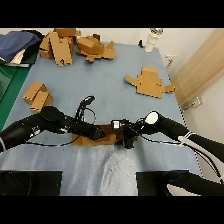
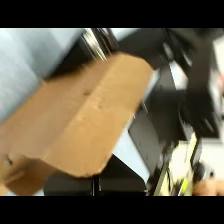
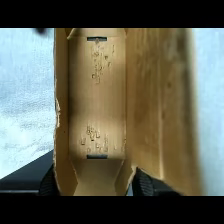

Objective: Fold the box.

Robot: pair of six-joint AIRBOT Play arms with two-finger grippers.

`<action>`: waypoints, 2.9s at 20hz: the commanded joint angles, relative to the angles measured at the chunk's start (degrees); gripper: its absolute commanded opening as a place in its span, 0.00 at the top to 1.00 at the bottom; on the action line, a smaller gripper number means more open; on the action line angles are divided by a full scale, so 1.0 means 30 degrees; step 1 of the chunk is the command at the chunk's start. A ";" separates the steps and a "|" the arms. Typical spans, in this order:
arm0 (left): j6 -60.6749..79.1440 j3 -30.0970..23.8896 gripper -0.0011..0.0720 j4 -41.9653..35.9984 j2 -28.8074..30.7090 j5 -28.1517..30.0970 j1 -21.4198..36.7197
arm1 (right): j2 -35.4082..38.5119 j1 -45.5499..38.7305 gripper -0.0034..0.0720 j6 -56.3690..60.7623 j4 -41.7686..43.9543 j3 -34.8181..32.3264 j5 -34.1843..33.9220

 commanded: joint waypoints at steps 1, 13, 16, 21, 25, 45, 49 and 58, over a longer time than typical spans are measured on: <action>0.0546 0.0372 0.97 -0.1668 -0.1450 0.1953 -0.0160 | 0.0080 0.0000 0.31 0.0007 0.0058 0.0000 -0.0051; 0.0882 0.3840 0.97 -0.1712 -0.5122 0.2441 -0.0160 | -0.0146 0.0000 0.31 0.0007 0.0044 -0.0342 -0.0918; 0.0823 0.3840 0.97 -0.1705 -0.5603 0.2127 -0.0153 | -0.0255 0.0000 0.31 0.0000 0.0051 -0.0335 -0.1064; -0.0197 0.3840 0.97 -0.1617 -0.6499 0.1749 -0.0080 | -0.0255 0.0000 0.31 0.0000 0.0051 -0.0335 -0.1056; -0.1450 0.3840 0.97 -0.1049 -0.6513 0.1435 0.0634 | -0.0255 0.0000 0.31 0.0000 0.0058 -0.0335 -0.1056; 1.1322 0.0852 0.97 -0.0160 -0.2586 -0.3730 1.0557 | -0.0233 0.0000 0.31 0.0007 0.0036 -0.0335 -0.1064; 1.5569 0.1173 0.97 0.1486 -0.2579 -0.3468 1.2917 | -0.0233 0.0000 0.31 0.0000 0.0044 -0.0335 -0.1071; 2.0363 0.0969 0.97 1.0309 -0.1785 -0.1574 0.4575 | -0.0233 -0.0036 0.31 0.0007 0.0044 -0.0335 -0.1056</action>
